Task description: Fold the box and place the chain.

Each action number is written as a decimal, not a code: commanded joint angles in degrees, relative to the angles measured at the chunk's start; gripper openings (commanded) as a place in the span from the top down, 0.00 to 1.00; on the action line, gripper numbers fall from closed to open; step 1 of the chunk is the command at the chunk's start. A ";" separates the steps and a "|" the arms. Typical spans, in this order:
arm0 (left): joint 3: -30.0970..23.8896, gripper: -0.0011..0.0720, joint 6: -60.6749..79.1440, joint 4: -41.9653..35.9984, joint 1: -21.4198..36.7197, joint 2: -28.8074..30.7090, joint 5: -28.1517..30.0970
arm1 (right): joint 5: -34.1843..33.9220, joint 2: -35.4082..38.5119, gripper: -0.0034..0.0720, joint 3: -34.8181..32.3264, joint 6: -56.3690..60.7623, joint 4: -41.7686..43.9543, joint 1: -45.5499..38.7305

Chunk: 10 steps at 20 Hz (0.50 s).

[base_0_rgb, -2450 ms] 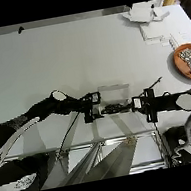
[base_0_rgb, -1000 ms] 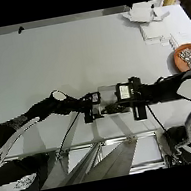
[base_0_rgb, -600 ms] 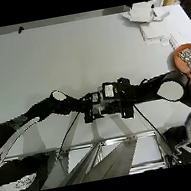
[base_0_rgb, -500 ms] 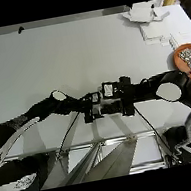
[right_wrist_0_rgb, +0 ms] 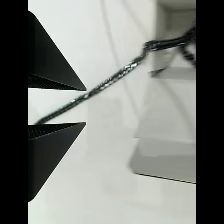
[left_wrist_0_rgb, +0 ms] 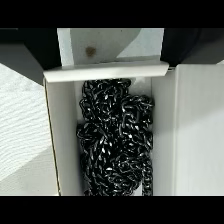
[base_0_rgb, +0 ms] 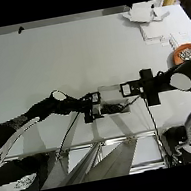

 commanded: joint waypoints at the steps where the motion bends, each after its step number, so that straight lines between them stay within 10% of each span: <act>1: 0.00 0.78 0.00 0.02 0.04 0.00 0.04 | -0.74 -0.74 0.69 -1.88 -12.35 -0.98 -8.13; 10: 0.00 0.78 0.00 0.02 0.04 0.00 0.02 | -12.35 -12.17 0.69 -8.90 -20.13 2.78 -12.07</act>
